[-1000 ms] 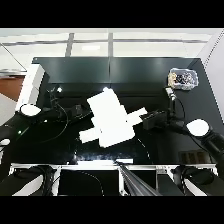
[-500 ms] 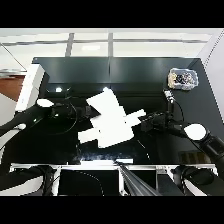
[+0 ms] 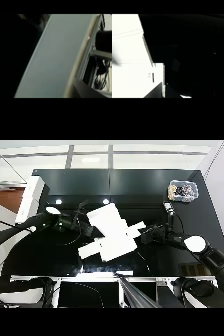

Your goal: Fold the box and place the chain.

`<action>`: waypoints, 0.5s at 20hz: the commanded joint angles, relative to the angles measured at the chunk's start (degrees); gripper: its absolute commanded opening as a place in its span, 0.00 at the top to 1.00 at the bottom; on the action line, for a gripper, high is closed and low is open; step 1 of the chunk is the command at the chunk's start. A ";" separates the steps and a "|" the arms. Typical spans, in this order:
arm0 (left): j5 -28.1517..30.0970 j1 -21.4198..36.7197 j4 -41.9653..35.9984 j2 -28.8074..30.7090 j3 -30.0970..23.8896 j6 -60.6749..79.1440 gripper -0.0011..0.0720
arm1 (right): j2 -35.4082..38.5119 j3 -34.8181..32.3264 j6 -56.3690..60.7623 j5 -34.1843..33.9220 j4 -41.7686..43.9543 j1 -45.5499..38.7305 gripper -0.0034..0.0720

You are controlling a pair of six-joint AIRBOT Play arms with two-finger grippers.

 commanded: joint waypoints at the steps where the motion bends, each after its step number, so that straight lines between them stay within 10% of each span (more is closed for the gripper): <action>1: -3.06 0.04 2.78 -0.50 0.42 4.87 0.47 | 0.04 0.00 0.04 0.04 -0.11 -0.02 0.91; 6: -1.92 0.09 2.67 -0.52 0.42 4.98 0.89 | 0.04 0.00 0.02 0.63 -0.42 -0.02 0.91; 10: -2.05 0.28 2.47 -0.50 0.42 4.04 0.94 | 0.04 0.00 0.04 2.32 -1.62 -0.07 0.91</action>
